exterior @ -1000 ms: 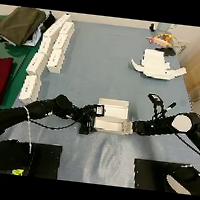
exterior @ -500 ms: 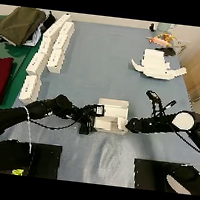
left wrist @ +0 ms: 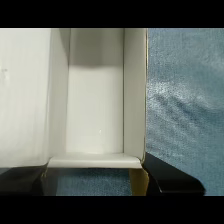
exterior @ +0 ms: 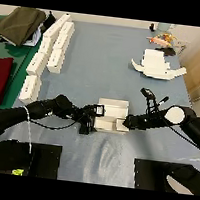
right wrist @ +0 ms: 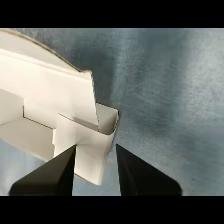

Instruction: Fold the box.

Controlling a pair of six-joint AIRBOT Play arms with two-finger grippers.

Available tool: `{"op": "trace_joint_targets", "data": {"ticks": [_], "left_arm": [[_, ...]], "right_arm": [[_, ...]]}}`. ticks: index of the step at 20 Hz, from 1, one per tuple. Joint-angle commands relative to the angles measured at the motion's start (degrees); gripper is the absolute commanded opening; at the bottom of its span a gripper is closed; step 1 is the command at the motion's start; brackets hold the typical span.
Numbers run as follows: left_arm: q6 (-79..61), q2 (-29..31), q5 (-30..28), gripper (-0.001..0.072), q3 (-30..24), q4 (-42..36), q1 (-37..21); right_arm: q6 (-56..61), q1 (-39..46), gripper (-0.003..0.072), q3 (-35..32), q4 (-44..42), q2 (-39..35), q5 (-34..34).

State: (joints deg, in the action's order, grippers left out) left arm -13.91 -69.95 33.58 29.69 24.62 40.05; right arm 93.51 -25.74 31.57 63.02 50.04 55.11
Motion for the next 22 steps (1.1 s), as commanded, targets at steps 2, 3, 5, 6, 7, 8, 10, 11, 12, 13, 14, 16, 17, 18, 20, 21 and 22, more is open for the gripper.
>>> {"op": "trace_joint_targets", "data": {"ticks": [2,3,5,6,7,8,10,11,12,13,14,16,17,18,20,21,22], "left_arm": [[0.0,0.0,0.0,0.0509,0.0,0.0,0.0],[0.0,0.0,0.0,0.0509,0.0,0.0,0.0],[0.0,0.0,0.0,0.0509,0.0,0.0,0.0],[0.0,0.0,0.0,0.0509,0.0,0.0,0.0],[0.0,0.0,0.0,0.0509,0.0,0.0,0.0],[0.0,0.0,0.0,0.0509,0.0,0.0,0.0],[0.0,0.0,0.0,0.0509,0.0,0.0,0.0],[0.0,0.0,0.0,0.0509,0.0,0.0,0.0],[0.0,0.0,0.0,0.0509,0.0,0.0,0.0],[0.0,0.0,0.0,0.0509,0.0,0.0,0.0],[0.0,0.0,0.0,0.0509,0.0,0.0,0.0],[0.0,0.0,0.0,0.0509,0.0,0.0,0.0],[0.0,0.0,0.0,0.0509,0.0,0.0,0.0],[0.0,0.0,0.0,0.0509,0.0,0.0,0.0],[0.0,0.0,0.0,0.0509,0.0,0.0,0.0],[0.0,0.0,0.0,0.0509,0.0,0.0,0.0],[0.0,0.0,0.0,0.0509,0.0,0.0,0.0]], "right_arm": [[11.6,-7.4,0.0357,5.0,10.2,5.1,0.5],[15.1,-9.6,0.0357,6.1,12.7,6.8,1.3],[24.0,-14.1,0.0356,9.3,20.0,11.1,5.0],[29.2,-16.3,0.0350,11.2,24.9,13.3,7.7],[32.4,-18.2,0.0349,13.0,28.0,15.3,9.7],[34.4,-19.8,0.0349,14.6,29.2,17.1,10.9],[38.3,-21.9,0.0349,17.4,30.0,20.2,12.4],[40.2,-22.6,0.0349,18.3,30.8,21.4,13.1],[41.9,-22.9,0.0349,19.0,31.3,22.6,13.8],[42.9,-22.9,0.0349,19.3,31.2,23.5,13.9],[43.8,-22.9,0.0349,19.3,31.1,24.1,13.9],[45.6,-22.9,0.0336,19.3,31.3,24.9,14.1],[46.1,-22.9,0.0290,19.3,31.6,25.1,14.3],[46.6,-22.9,0.0284,19.3,32.1,25.3,14.3],[46.5,-22.9,0.0050,19.3,32.9,25.3,14.3],[46.5,-22.9,0.0005,19.3,33.2,25.3,14.4],[46.5,-22.9,0.0005,19.3,33.2,25.3,14.4]]}}
